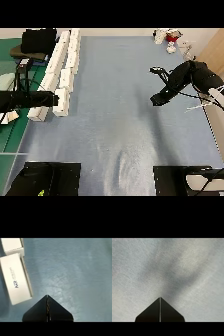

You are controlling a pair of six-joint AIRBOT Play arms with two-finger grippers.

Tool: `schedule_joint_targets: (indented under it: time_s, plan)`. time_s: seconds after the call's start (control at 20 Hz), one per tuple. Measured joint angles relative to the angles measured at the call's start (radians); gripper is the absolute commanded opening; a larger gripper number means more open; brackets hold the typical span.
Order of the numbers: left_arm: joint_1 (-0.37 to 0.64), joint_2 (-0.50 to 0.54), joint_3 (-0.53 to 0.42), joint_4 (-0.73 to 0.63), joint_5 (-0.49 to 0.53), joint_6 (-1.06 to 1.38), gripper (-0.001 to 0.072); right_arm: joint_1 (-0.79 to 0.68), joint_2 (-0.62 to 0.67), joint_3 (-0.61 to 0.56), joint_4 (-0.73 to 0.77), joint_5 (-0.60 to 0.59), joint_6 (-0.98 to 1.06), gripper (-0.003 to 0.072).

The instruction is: Fold the box.

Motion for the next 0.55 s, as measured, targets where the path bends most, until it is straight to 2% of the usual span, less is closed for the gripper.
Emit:
schedule_joint_targets:
  time_s: [0.2, 0.4, 0.55]
  plan:
    - [-0.138, -0.174, 0.107, -0.049, -0.011, -0.013, 0.0013, 0.0, 0.0, 0.0, 0.0, 0.0, 0.0, 0.0005]
    - [-0.245, -0.304, 0.143, -0.068, 0.021, -0.024, 0.0012, 0.0, 0.0, 0.0, 0.0, 0.0, 0.0, 0.0004]
    - [-0.282, -0.359, 0.151, -0.074, 0.031, -0.028, 0.0013, 0.0, 0.0, 0.0, 0.0, 0.0, 0.0, 0.0004]
